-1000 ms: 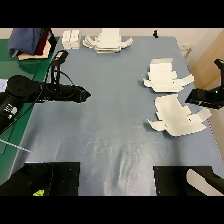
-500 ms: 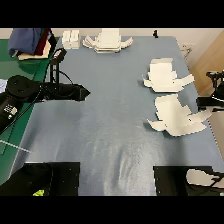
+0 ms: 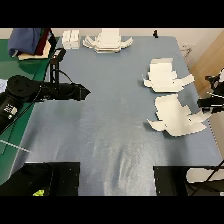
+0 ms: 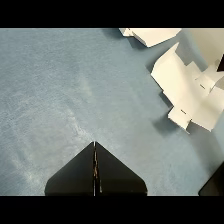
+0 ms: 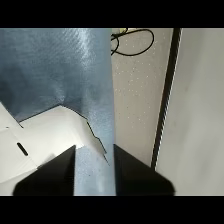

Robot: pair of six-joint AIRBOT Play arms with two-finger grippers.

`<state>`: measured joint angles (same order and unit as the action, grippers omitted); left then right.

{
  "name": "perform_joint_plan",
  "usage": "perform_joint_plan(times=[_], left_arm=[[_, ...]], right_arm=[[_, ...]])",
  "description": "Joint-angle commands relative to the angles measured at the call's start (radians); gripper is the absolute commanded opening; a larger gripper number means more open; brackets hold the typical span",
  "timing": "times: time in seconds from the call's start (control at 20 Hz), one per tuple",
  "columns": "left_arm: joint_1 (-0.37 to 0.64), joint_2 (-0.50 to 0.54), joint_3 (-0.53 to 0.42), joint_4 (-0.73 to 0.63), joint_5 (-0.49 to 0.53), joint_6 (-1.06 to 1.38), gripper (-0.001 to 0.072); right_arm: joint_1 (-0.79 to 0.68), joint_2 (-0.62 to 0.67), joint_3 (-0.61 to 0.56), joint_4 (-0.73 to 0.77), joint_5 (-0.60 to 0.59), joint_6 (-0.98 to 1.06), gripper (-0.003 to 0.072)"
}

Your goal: Fold the box.

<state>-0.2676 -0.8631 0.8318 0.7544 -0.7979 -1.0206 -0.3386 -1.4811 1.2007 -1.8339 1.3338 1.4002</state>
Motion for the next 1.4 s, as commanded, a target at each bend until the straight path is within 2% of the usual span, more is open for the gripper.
perform_joint_plan(times=[0.0, 0.05, 0.1, 0.35, 0.45, 0.6, 0.75, 0.85, 0.9, 1.0, 1.2, 1.35], left_arm=[[0.000, 0.001, 0.000, 0.000, 0.006, 0.001, 0.0015], [0.000, 0.001, 0.000, 0.000, 0.006, 0.001, 0.0015], [0.000, 0.001, 0.000, 0.000, 0.006, 0.001, 0.0015], [0.000, 0.001, 0.000, -0.032, 0.065, 0.001, 0.0015], [0.000, 0.001, 0.000, -0.050, 0.052, 0.002, 0.0015], [0.000, 0.001, 0.000, -0.048, -0.011, 0.002, 0.0015], [0.000, 0.001, 0.000, -0.048, -0.100, -0.001, 0.0015], [0.000, 0.001, 0.000, -0.048, -0.129, -0.001, 0.0015], [0.000, 0.001, 0.000, -0.048, -0.128, -0.001, 0.0015], [0.000, 0.001, 0.000, -0.048, -0.130, -0.002, 0.0015], [0.000, 0.001, 0.000, -0.052, -0.127, -0.001, 0.0015], [-0.001, 0.001, 0.000, -0.053, -0.128, -0.001, 0.0016]], right_arm=[[-0.015, -0.035, 0.003, 0.091, 0.055, -0.108, 0.0152], [-0.015, -0.033, 0.003, 0.147, 0.067, -0.145, 0.0054], [-0.014, -0.027, 0.003, 0.224, 0.080, -0.172, 0.0005], [-0.014, 0.061, -0.002, 0.673, 0.160, -0.181, 0.0003], [0.005, 0.153, -0.054, 0.743, 0.188, -0.133, 0.0003], [0.078, 0.365, -0.266, 0.732, 0.158, -0.046, 0.0003], [0.155, 0.586, -0.541, 0.730, 0.022, 0.059, 0.0004], [0.164, 0.674, -0.663, 0.728, -0.054, 0.120, 0.0006], [0.164, 0.686, -0.690, 0.718, -0.069, 0.122, 0.0031], [0.164, 0.677, -0.697, 0.692, -0.093, 0.122, 0.0293], [0.164, 0.607, -0.696, 0.655, -0.149, 0.132, 0.0310], [0.164, 0.545, -0.696, 0.687, -0.150, 0.138, 0.0309]])
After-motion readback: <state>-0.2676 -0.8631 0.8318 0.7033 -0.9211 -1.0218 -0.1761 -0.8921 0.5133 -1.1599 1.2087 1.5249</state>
